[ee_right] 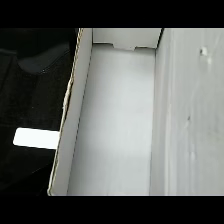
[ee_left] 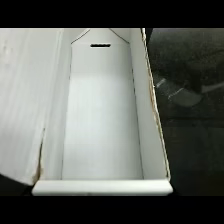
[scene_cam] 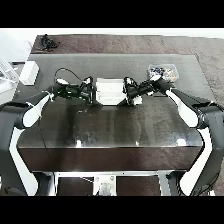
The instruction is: Fold the box and place the chain.
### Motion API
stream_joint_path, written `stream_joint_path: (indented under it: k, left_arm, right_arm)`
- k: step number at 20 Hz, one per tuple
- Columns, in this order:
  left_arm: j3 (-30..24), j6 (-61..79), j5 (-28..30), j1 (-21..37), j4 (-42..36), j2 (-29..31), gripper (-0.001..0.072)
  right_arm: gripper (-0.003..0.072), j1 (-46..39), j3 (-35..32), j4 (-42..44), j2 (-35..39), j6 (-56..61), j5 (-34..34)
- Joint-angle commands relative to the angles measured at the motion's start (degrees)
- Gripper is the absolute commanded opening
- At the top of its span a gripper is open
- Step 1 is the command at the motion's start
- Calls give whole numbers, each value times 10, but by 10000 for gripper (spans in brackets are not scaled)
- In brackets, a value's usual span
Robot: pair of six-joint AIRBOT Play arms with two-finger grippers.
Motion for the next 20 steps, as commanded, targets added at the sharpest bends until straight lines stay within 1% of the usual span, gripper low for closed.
stream_joint_path:
  k: [1, 6, 7, 8, 9, 20]
  left_arm:
    - [0, 7, 0, 1, 2, 0, 589]
    - [0, 7, 1, 1, 7, 0, 588]
    - [0, 7, 1, 1, 7, 0, 577]
    - [0, 6, 0, 1, 9, 0, 370]
    - [0, 5, 0, 1, 12, 0, 306]
    - [0, 2, 6, 1, 8, 0, 308]
  right_arm:
    - [584, 0, 0, 0, 0, 0, 1]
    - [584, 0, 0, 0, 0, 0, 1]
    - [584, 0, 0, 0, 0, 0, 1]
    - [584, 0, 0, 0, 0, 0, 1]
    - [584, 0, 0, 0, 0, 0, 1]
    - [584, 0, 0, 0, 0, 0, 1]
